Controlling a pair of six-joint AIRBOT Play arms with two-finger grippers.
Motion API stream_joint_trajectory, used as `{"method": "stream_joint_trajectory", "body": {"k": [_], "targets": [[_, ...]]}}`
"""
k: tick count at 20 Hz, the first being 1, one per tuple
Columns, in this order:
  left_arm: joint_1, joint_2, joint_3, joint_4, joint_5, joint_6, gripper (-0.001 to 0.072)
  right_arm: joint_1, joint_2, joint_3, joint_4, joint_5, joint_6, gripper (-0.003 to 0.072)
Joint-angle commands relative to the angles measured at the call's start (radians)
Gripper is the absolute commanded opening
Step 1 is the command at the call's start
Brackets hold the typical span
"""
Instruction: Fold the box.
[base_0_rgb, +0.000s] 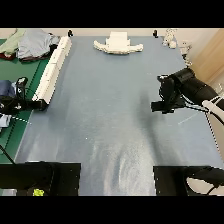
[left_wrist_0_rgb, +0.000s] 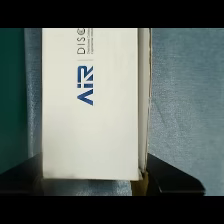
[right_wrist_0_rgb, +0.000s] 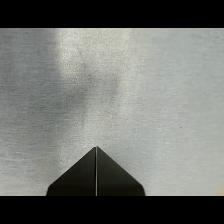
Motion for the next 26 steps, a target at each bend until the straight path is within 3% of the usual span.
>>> {"method": "stream_joint_trajectory", "body": {"k": [1,8,9,10,14,17,22,26], "targets": [[-0.003,-0.011,0.004,-0.001,0.011,0.021,0.0522,0.001,-0.001,0.001,0.0,0.0,0.0,0.0004],[-0.004,-0.011,0.004,-0.002,-0.005,0.016,0.0535,0.001,-0.001,0.001,0.0,0.0,0.0,0.0004],[-0.004,-0.011,0.004,-0.001,-0.009,0.016,0.0666,0.001,-0.001,0.001,0.0,0.0,0.0,0.0004],[-0.004,-0.011,0.004,-0.001,-0.009,0.013,0.0698,0.001,-0.001,0.001,0.0,0.0,0.0,0.0005],[-0.002,0.008,0.005,0.008,-0.019,0.013,0.0698,0.001,-0.001,0.001,0.0,0.0,0.0,0.0004],[0.011,0.106,0.005,0.084,-0.06,-0.019,0.0698,0.001,-0.001,0.001,0.0,0.0,0.0,0.0004],[0.048,0.353,0.005,0.113,-0.209,-0.039,0.0699,0.001,-0.001,0.001,0.0,0.0,0.0,0.0004],[0.046,0.572,0.006,0.057,-0.328,-0.086,0.0698,0.001,-0.001,0.001,0.0,0.0,0.0,0.0004]]}}
